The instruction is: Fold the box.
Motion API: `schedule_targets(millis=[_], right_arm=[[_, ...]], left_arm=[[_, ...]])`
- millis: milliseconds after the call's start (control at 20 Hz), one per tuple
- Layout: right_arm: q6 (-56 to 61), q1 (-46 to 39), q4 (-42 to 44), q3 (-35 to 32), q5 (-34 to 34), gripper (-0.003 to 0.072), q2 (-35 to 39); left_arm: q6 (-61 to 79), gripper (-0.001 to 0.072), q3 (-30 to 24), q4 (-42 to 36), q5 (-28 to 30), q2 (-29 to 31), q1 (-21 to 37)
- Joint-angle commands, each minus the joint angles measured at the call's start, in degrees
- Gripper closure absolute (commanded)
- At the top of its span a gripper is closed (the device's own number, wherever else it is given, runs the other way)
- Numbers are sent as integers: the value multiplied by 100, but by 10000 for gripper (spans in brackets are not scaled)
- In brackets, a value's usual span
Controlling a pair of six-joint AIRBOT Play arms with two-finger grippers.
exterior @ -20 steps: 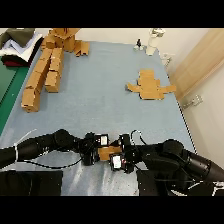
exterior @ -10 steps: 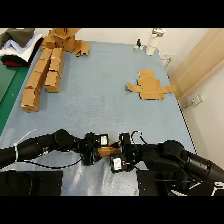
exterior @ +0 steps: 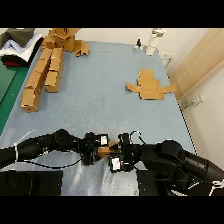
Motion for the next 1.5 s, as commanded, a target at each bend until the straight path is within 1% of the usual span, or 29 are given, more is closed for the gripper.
schedule_targets(millis=[0, 300, 350, 400, 450, 550, 600, 950, 1000, 1050, 1200, 1300, 1350, 1450], right_arm=[[2, -2, 37, -4, -2, 489, -114], [4, 22, 122, -4, -129, 487, -122], [11, 20, 125, -2, -129, 462, -122], [37, 20, 140, -2, -136, 375, -122], [55, 20, 186, -4, -175, 353, -125], [55, 20, 249, -2, -258, 353, -125], [52, 20, 249, -2, -258, 344, -122], [52, 15, 160, 33, -221, 343, -9], [52, 15, 160, 33, -223, 309, 28], [52, 15, 160, 33, -229, 235, 57], [195, 15, 162, 33, -332, 224, 164], [551, 13, 157, 33, -570, 224, 356], [857, 13, 160, 33, -811, 224, 535], [2072, 17, 184, 33, -1491, 225, 1060]], left_arm=[[9, 196, 0, 4, -4, 0, 0], [9, 196, 0, 2, -4, 0, 0], [9, 196, 0, 4, -4, 0, 0], [9, 196, 0, 4, -4, 0, 0], [9, 196, 0, 4, -4, 0, 0], [9, 196, 0, 4, -4, 0, 0], [9, 196, 0, 2, -4, 0, 0], [9, 196, 0, 4, -4, 0, 0], [9, 196, 0, 4, -4, 0, 0], [11, 196, 0, 4, -4, 0, 0], [9, 196, 0, 4, -4, 0, 0], [9, 196, 0, 4, -4, 0, 0], [9, 196, 0, 2, -4, 0, 0], [9, 196, 0, 2, -4, 0, 0]])
